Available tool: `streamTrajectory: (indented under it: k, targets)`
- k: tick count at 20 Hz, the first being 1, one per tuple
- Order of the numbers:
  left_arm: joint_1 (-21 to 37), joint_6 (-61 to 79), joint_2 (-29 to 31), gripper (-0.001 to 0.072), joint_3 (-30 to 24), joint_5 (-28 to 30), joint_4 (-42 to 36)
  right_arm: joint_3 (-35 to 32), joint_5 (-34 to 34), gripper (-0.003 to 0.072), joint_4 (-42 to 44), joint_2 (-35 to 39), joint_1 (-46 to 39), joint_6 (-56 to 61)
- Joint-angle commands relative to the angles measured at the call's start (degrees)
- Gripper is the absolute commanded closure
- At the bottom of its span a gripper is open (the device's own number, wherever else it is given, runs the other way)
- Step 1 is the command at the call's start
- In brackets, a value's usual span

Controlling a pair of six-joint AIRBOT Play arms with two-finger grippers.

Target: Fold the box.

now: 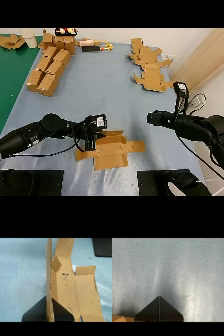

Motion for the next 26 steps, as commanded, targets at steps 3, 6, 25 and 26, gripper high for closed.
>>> streamTrajectory:
  k: [3,6,25,26]
  targets:
    - [-0.9,1.7,1.1,0.0700,-1.3,1.2,0.6,0.0,0.8,0.0670,0.5,0.0,0.0,0.0]
    - [-3.8,1.7,0.8,0.0699,-3.0,1.7,0.7,0.0,0.9,0.0670,0.7,0.0,0.0,0.0]
    - [-8.8,-1.2,0.8,0.0698,-5.6,7.6,0.7,0.0,0.9,0.0684,2.0,0.0,0.1,-0.5]
    - [-8.8,-1.3,0.8,0.0698,-5.5,7.7,0.7,-0.2,0.8,0.0684,2.4,0.0,0.1,-2.5]
